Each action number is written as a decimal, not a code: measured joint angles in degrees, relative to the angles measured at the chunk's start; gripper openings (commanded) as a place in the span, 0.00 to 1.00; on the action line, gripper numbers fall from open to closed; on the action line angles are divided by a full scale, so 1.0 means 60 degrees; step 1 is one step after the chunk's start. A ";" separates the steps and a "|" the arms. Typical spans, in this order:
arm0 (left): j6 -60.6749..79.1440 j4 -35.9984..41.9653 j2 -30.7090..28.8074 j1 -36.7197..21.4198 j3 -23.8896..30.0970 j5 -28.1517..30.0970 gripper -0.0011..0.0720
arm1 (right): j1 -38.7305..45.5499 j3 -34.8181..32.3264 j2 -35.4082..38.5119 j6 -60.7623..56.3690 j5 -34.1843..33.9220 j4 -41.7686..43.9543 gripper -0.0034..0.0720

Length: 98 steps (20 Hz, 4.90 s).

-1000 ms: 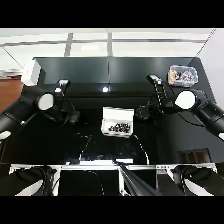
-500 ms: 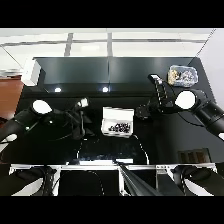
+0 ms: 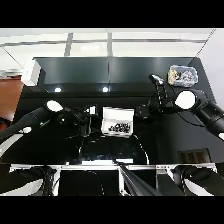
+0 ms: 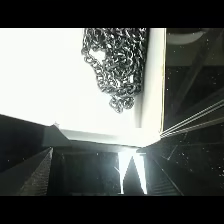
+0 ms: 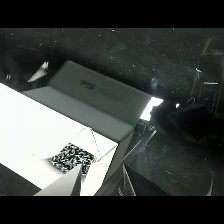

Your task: Fold the box and place the chain.

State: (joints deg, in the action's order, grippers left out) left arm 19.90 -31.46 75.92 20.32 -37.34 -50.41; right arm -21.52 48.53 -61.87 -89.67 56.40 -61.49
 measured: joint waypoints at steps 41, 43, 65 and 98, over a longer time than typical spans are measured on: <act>-0.1406 0.0164 0.0619 0.1129 -0.0572 0.0911 0.56 | 0.0962 0.0678 -0.0029 0.0029 -0.1042 0.0554 0.47; -0.1457 0.0168 0.0619 0.1129 -0.0576 0.0991 0.56 | 0.1013 0.0750 -0.0182 0.0146 -0.1606 0.0984 0.47; -0.1519 0.0149 0.0619 0.1140 -0.0576 0.1096 0.56 | -0.0583 0.0900 -0.1657 1.0990 0.0623 0.1515 0.97; -0.1555 0.0040 0.0619 0.1209 -0.0579 0.1086 0.56 | -0.0900 0.0561 -0.1701 1.1723 0.0135 0.1701 0.28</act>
State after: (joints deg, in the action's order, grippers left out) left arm 10.57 -31.22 79.64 27.57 -40.82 -43.90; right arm -26.92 51.90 -72.07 -19.33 57.21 -51.29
